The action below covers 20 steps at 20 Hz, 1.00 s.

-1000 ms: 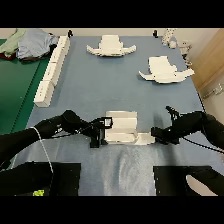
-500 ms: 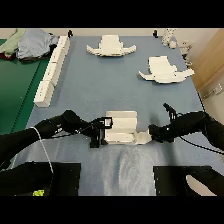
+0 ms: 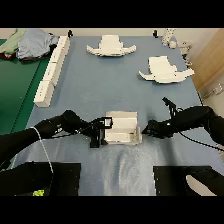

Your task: Fold the box.

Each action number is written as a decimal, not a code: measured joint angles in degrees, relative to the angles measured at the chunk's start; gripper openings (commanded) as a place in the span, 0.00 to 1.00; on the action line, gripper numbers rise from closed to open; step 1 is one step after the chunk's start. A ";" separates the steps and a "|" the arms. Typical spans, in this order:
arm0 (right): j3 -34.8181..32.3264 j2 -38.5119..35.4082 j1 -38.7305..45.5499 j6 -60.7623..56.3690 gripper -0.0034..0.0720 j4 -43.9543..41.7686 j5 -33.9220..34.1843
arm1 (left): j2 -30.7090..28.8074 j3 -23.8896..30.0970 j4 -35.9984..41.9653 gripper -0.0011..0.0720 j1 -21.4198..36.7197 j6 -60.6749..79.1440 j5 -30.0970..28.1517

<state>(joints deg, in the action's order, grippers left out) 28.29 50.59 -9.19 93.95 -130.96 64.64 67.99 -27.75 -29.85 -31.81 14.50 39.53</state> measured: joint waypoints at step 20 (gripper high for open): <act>19.89 17.11 -34.23 -38.38 0.60 32.65 0.31 | 0.00 0.00 0.02 0.71 0.00 -0.02 0.00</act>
<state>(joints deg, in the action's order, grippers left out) 48.18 67.70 -43.42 55.57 -98.30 64.95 67.99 -27.75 -29.82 -31.81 14.48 39.53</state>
